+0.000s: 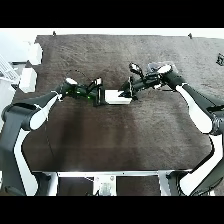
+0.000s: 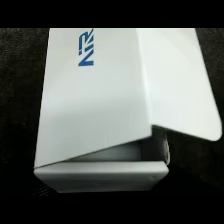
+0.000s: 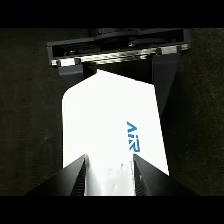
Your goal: Fold the box and place the chain.
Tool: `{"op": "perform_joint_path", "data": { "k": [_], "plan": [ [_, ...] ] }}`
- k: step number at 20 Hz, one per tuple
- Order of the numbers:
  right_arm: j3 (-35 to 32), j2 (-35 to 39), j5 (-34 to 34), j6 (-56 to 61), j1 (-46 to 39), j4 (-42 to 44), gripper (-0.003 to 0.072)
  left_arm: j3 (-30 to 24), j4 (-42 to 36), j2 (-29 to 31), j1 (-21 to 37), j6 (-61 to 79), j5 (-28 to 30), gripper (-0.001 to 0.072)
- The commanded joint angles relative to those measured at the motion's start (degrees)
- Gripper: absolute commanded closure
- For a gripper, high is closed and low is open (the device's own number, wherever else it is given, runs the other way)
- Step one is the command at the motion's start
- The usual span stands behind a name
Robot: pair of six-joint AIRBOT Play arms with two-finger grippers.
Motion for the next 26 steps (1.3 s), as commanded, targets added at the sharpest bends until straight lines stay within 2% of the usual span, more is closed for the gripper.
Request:
{"op": "perform_joint_path", "data": {
  "k": [1,6,26],
  "plan": [
    [-0.1,-0.2,-1.5,-1.5,0.0,0.2,0.0351,0.0,0.0,0.0,0.0,0.1,-0.1,0.0182],
    [0.2,-0.2,-1.7,-1.9,-0.2,4.9,0.0352,0.0,0.0,0.0,0.0,0.1,-0.1,0.0182],
    [-0.7,-0.2,-4.5,-4.0,0.5,2.3,0.0355,0.0,0.0,0.0,0.0,0.1,-0.1,0.0182]
  ]
}}
